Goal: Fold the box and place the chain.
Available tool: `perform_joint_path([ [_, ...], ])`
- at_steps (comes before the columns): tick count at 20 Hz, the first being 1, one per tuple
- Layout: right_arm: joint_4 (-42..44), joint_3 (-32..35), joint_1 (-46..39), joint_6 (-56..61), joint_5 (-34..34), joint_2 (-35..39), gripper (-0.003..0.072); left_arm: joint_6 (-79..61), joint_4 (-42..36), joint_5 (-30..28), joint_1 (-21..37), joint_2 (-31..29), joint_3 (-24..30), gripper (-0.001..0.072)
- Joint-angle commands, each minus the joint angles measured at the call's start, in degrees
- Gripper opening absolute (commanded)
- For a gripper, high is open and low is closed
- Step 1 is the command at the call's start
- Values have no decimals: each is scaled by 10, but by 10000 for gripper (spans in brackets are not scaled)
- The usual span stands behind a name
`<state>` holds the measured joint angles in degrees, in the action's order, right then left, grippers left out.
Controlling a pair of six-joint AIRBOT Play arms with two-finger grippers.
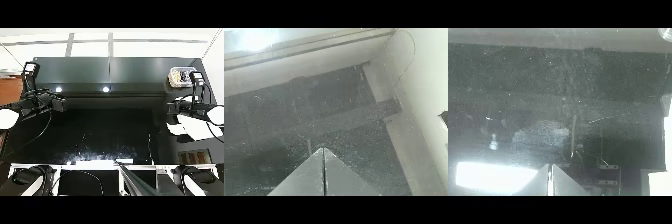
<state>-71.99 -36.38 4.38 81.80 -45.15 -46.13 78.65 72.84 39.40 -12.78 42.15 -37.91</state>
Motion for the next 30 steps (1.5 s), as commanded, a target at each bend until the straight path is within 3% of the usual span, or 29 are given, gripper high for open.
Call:
perform_joint_path([
  [1,0,0,0,0,0,0,37,0,0,0,0,0,0,32],
  [14,0,0,0,0,0,0,38,0,-2,-9,0,0,0,32],
  [17,18,0,0,0,14,0,37,0,-13,-101,0,5,0,32],
  [20,29,0,0,0,92,0,40,0,-37,-180,0,5,0,32],
  [21,22,0,0,0,115,0,207,0,-44,-196,0,5,0,32],
  [22,6,0,0,0,135,0,686,0,-45,-207,0,5,0,33],
  [23,-20,0,-1,2,147,0,703,0,-48,-226,0,6,0,36],
  [24,-52,0,-9,14,149,-1,703,0,-50,-234,0,6,0,144],
  [25,-92,-1,-28,46,146,-1,702,0,-50,-235,0,7,0,546],
  [26,-145,-6,-67,97,138,-2,701,3,-50,-235,0,8,0,710],
  [28,-226,-35,-191,166,114,-21,700,3,-50,-205,0,9,0,710],
  [30,-231,-70,-352,176,119,-62,700,3,-50,-158,-1,11,0,709],
])
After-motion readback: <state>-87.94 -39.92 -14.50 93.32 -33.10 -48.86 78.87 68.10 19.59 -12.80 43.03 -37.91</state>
